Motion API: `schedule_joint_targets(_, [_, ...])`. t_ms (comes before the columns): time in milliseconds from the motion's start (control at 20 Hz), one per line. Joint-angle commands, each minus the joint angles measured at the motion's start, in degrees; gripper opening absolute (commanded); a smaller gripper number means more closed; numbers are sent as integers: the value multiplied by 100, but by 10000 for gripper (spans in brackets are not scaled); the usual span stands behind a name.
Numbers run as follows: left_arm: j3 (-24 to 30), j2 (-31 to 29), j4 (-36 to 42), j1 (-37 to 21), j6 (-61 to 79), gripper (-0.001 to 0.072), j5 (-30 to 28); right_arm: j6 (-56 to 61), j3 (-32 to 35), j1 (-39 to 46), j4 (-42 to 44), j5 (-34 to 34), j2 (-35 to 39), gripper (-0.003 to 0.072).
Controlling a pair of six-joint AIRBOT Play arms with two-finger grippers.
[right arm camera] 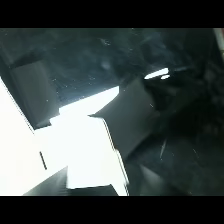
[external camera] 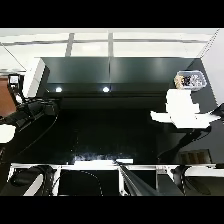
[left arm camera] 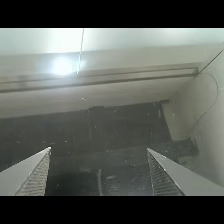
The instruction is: Fold the box and place the chain.
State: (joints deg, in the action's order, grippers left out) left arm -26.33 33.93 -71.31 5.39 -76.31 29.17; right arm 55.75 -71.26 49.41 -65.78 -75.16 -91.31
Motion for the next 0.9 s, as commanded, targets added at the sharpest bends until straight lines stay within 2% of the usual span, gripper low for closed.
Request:
schedule_joint_targets(0, [-2,4,0,0,2,710,37,-485,-197,-61,142,-168,-273,128])
schedule_joint_targets(50, [-2,4,0,0,2,710,50,-481,-197,-63,175,-184,-271,0])
schedule_joint_targets(200, [-2,4,24,0,0,710,70,-531,-197,-61,570,-496,-271,2])
schedule_joint_targets(300, [-2,4,24,0,0,710,120,-621,-177,-68,1163,-966,-269,3])
schedule_joint_targets(450, [2,4,46,0,-7,709,175,-769,476,-232,2046,-1207,33,7])
schedule_joint_targets(550, [2,20,306,0,0,709,319,-1043,1202,-538,2391,-883,509,7])
schedule_joint_targets(700, [2,160,584,15,7,709,743,-1587,2358,-1158,3171,308,1606,7])
schedule_joint_targets(850, [2,479,1099,251,4,709,1237,-2223,3646,-1853,4266,782,2798,8])
